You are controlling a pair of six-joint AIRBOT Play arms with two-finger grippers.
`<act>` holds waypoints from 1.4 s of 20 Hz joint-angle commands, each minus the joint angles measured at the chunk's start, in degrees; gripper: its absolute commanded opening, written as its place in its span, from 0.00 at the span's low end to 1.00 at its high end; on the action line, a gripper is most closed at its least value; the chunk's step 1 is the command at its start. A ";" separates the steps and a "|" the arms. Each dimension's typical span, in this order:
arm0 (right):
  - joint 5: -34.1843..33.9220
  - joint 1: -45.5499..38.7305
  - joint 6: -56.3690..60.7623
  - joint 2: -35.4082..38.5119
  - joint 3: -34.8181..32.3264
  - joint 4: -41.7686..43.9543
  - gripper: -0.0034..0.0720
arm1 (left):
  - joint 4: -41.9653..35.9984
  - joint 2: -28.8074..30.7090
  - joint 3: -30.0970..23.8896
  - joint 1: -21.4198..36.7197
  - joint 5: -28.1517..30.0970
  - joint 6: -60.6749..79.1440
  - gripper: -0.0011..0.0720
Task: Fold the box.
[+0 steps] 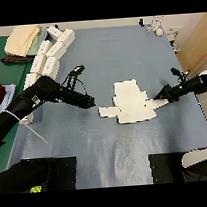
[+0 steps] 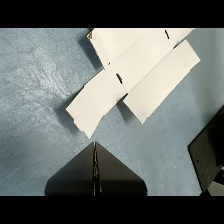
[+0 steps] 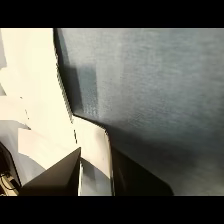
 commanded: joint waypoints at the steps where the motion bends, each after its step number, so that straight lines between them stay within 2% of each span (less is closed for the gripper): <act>1: 1.44 1.20 0.17 -0.04 0.07 -1.33 0.42 | 0.00 -0.02 0.02 -0.02 -0.24 0.00 0.03; 4: 3.19 1.05 0.74 0.02 0.07 -1.36 0.42 | 0.00 -0.02 0.02 -0.02 -1.92 0.00 0.03; 5: 4.17 1.05 1.09 0.02 0.07 -1.33 0.37 | 0.02 -0.02 0.02 -0.02 -2.75 0.02 0.03; 6: 5.20 1.05 1.22 0.02 0.07 -1.33 0.23 | 0.02 -0.02 0.02 -0.02 -2.95 0.00 0.03; 7: 5.66 1.07 2.05 0.02 0.04 -1.22 0.21 | -0.02 -0.02 0.02 -0.02 -2.93 -0.02 0.03; 8: 6.14 1.20 2.58 0.02 0.00 -0.85 0.05 | -0.07 -0.02 0.02 -0.02 -2.89 -0.09 0.03; 10: 6.34 1.66 2.45 0.90 -1.46 2.60 0.05 | -1.29 -0.02 0.04 0.11 -2.80 -0.24 0.03; 11: 5.73 2.14 1.51 2.03 -3.15 5.40 0.05 | -1.79 -0.02 0.02 0.17 -2.47 -0.24 0.12; 12: 4.46 3.02 0.31 4.00 -5.73 8.09 0.05 | -2.36 -0.02 0.02 0.50 -2.14 -0.70 0.61; 13: 2.54 4.17 -0.46 6.54 -8.76 9.75 0.05 | -2.40 -0.02 0.04 1.20 -1.55 -2.67 0.75; 16: -6.88 10.29 -0.44 17.99 -21.11 10.88 0.05 | -3.10 -0.02 0.04 4.50 -2.95 -3.13 0.73; 20: -20.33 21.38 4.94 34.16 -35.12 8.35 0.05 | -7.10 -2.10 0.02 11.04 -8.52 -2.32 0.73; 22: -24.48 26.25 9.07 40.85 -38.21 4.28 0.05 | -7.52 -4.26 0.02 12.90 -10.10 -0.85 0.73; 24: -25.81 29.99 12.68 45.57 -38.95 0.39 0.05 | -7.82 -6.67 0.02 13.53 -10.67 0.68 0.73; 28: -26.08 33.07 15.12 48.89 -38.99 -0.59 0.05 | -15.34 -13.42 0.04 13.51 -10.49 8.31 0.73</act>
